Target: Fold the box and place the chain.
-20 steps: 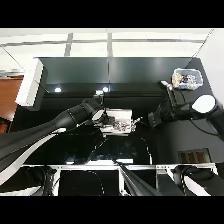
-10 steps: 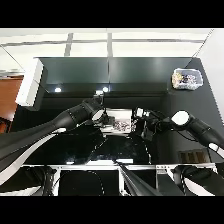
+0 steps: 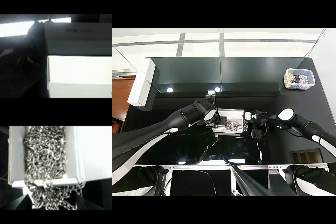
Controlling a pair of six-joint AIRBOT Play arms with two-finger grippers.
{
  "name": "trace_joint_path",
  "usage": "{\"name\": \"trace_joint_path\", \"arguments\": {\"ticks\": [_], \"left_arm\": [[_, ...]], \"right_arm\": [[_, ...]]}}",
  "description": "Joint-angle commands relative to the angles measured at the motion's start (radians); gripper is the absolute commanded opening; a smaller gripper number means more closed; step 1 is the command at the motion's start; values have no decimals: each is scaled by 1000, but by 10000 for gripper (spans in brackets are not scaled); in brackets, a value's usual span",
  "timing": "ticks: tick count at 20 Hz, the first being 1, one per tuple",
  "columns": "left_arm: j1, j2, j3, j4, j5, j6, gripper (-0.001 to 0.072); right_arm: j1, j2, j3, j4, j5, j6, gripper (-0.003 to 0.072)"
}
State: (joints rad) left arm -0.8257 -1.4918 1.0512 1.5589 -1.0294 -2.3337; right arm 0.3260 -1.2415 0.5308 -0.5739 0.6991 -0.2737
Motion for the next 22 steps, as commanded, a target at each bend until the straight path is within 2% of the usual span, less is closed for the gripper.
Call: {"name": "trace_joint_path", "arguments": {"ticks": [1, 2, 3, 4, 8, 12, 16, 19, 22], "left_arm": [[1, 0, 0, 0, 0, 0, 29], [1, 0, 0, 0, 0, 0, 29], [1, 0, 0, 0, 0, 0, 29], [1, 0, 0, 0, 0, 0, 29], [1, 0, 0, 0, 0, 0, 28], [1, 0, 0, 0, 0, 0, 29], [1, 0, 0, 0, 0, 0, 29], [1, 0, 0, 0, 0, 0, 28], [0, 0, 0, 0, 0, 0, 29]], "right_arm": [[0, -11, 1, -7, -61, 32, 609], [0, -11, 1, -7, -64, 53, 449], [0, -10, 1, -7, -63, 69, 186], [0, -7, 1, -9, -55, 82, 10], [-3, 53, 1, -152, -54, 257, 15], [-22, 200, 5, -276, -8, 544, 14], [-31, 355, 47, -272, 149, 750, 14], [-31, 406, 153, -227, 275, 875, 15], [-31, 406, 290, -112, 317, 990, 15]]}}
